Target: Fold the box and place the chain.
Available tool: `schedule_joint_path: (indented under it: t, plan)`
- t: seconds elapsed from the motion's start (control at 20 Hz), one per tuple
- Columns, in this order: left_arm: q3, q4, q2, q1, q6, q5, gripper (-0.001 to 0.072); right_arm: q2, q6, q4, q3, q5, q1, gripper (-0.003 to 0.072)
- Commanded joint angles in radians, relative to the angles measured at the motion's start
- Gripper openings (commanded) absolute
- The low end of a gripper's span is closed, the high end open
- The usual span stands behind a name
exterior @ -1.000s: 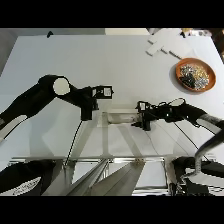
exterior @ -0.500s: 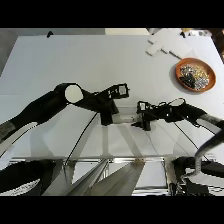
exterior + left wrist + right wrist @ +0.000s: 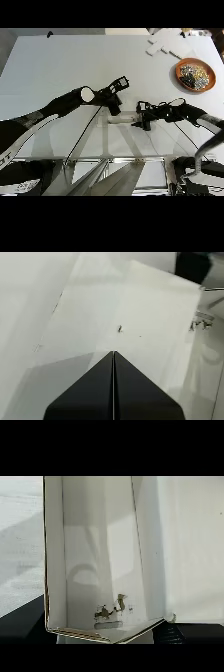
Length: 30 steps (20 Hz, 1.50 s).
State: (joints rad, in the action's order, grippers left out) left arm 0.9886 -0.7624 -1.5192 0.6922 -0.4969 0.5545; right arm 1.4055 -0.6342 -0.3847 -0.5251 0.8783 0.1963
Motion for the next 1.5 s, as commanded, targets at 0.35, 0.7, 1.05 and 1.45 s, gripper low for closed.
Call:
schedule_joint_path:
  t: [0.35,0.7,1.05,1.45]
  plan:
    - [0.000,-0.127,0.152,-0.084,-0.003,0.183,0.0003,-0.001,0.000,0.000,0.000,0.000,0.000,0.0414]
    - [-0.008,-0.222,0.333,-0.168,-0.066,0.493,0.0001,-0.001,0.000,0.000,0.000,0.000,0.000,0.0414]
    - [-0.182,-0.172,0.274,-0.169,0.108,0.497,0.0002,-0.001,0.000,0.000,0.000,0.000,0.000,0.0414]
    - [-0.264,-0.196,0.267,-0.209,0.183,0.474,0.0003,-0.001,0.000,0.000,0.000,0.000,0.000,0.0414]
